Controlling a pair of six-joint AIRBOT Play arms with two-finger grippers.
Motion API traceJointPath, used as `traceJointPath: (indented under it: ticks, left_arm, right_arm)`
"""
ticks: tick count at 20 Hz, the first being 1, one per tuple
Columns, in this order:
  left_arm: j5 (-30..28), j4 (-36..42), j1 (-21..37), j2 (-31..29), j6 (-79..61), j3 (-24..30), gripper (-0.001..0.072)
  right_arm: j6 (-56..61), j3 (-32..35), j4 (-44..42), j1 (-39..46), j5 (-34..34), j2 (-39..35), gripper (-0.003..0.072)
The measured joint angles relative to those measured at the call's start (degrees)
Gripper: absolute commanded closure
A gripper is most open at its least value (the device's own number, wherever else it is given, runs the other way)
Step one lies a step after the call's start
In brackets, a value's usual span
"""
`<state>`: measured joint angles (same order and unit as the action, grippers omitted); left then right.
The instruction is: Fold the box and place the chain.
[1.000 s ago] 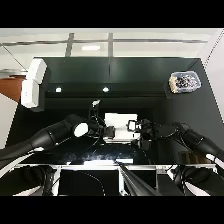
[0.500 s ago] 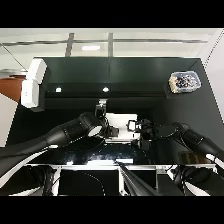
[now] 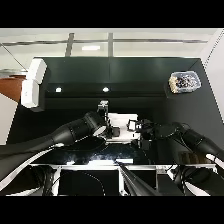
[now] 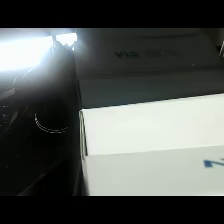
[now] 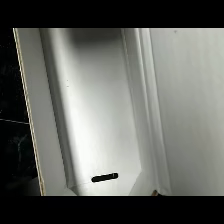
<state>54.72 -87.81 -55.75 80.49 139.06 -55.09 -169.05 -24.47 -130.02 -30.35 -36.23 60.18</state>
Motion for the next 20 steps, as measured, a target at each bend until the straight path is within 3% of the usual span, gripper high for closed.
traceJointPath:
  ticks: [7,8,12,17,18,20]
  left_arm:
    - [-0.24,-0.66,0.11,0.57,1.29,-0.09,0.0497]
    - [-0.20,-0.74,0.11,0.59,1.46,-0.11,0.0572]
    - [0.15,-1.09,0.13,0.63,1.81,-0.20,0.0653]
    - [0.20,-1.38,0.13,0.70,2.16,-0.57,0.0679]
    - [0.20,-1.38,0.13,0.70,2.36,-0.59,0.0665]
    - [-0.17,-1.25,0.13,0.66,2.58,-0.70,0.0403]
  right_arm:
    - [0.00,0.00,-0.02,0.00,0.00,0.00,0.0455]
    - [0.00,0.00,-0.02,0.00,0.00,0.00,0.0455]
    - [0.17,0.00,-0.04,0.00,0.09,0.00,0.0455]
    - [0.09,0.00,-0.04,0.00,0.09,0.00,0.0455]
    - [0.04,0.00,-0.02,0.00,0.09,0.00,0.0455]
    - [-0.04,0.00,0.02,0.00,0.09,0.00,0.0455]
